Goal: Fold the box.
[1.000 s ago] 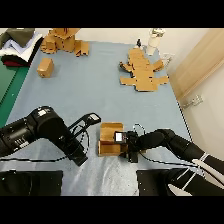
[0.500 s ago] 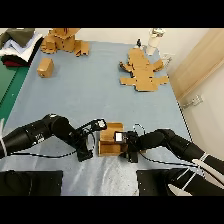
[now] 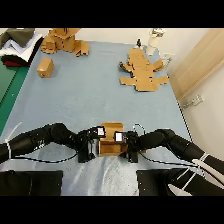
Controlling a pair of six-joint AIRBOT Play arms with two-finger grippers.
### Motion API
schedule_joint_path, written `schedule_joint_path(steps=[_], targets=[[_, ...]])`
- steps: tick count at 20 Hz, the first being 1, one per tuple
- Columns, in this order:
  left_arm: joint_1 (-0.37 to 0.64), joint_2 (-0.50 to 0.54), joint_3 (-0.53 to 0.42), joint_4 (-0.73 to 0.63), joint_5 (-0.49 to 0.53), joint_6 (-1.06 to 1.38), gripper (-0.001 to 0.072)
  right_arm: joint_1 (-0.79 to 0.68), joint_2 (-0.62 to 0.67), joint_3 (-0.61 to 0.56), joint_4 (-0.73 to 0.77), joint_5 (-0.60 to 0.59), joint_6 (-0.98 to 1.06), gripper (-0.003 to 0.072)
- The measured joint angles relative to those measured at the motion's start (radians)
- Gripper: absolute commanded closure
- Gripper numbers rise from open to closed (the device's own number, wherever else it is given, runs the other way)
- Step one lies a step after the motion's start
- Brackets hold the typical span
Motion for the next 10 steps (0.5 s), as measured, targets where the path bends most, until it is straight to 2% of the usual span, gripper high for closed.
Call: schedule_joint_path(steps=[6, 10], targets=[[0.000, 0.027, -0.054, -0.149, 0.031, 0.251, 0.0016, 0.000, 0.000, 0.000, 0.000, 0.000, 0.000, 0.0238], [0.000, 0.037, -0.065, -0.190, 0.050, 0.315, 0.0016, 0.000, 0.000, 0.000, 0.000, 0.000, 0.000, 0.0238]])
